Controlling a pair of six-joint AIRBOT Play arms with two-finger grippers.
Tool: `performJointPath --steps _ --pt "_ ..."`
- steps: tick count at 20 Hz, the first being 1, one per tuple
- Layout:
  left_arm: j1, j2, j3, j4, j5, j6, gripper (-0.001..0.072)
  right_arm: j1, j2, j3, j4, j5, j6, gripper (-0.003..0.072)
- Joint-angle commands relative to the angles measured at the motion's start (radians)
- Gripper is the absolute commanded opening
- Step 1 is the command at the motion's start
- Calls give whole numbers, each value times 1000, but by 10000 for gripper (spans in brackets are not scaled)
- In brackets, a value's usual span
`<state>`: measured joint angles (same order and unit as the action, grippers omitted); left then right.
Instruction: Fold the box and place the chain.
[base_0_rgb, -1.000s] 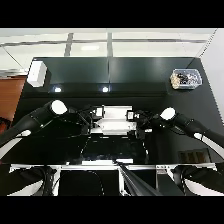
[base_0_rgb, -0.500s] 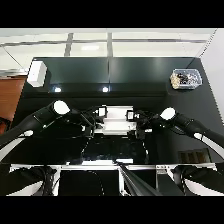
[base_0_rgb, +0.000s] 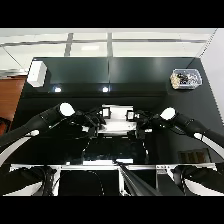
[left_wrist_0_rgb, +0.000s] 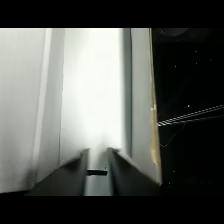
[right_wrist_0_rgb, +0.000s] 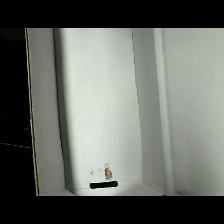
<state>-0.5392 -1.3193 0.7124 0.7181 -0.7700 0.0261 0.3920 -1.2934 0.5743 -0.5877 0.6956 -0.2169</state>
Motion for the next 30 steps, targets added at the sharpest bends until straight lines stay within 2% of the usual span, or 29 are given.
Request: performJointPath --steps 1,2,3,4,5,6,7,8,11,13,15,18,21,23,26,30 --pt "-3 -2 1 1 -3 -11 372 1 0 1 1 0 0 137" --pt "-3 -2 1 2 -15 -11 252 1 0 1 0 0 0 137" --pt "-3 -1 2 3 -29 -11 72 1 0 1 0 0 0 137" --pt "-5 1 2 -5 -39 -13 201 1 0 1 0 0 0 137" --pt "-6 2 2 -10 -43 -19 381 1 0 1 0 0 0 137" --pt "-3 8 5 6 -44 -52 351 1 0 1 0 0 0 137" --pt "2 20 15 55 -50 -116 118 1 0 1 0 0 0 137" --pt "14 39 33 119 -68 -246 26 1 0 1 0 0 0 137" --pt "98 111 69 304 -137 -659 25 1 0 1 0 0 0 137" --pt "177 155 68 419 -236 -763 26 1 0 1 0 0 0 137" --pt "275 163 61 453 -318 -898 26 1 0 1 0 0 0 137" --pt "435 162 -2 398 -303 -1189 26 1 0 1 0 0 0 137" --pt "560 141 -100 116 -283 -1226 26 1 0 1 0 0 0 137" --pt "575 100 -124 13 -298 -1176 26 1 0 1 0 0 0 137" --pt "542 16 -124 -14 -304 -1178 26 1 0 1 0 0 0 137" --pt "415 -80 -122 -92 -251 -1173 26 1 0 1 0 0 0 137"
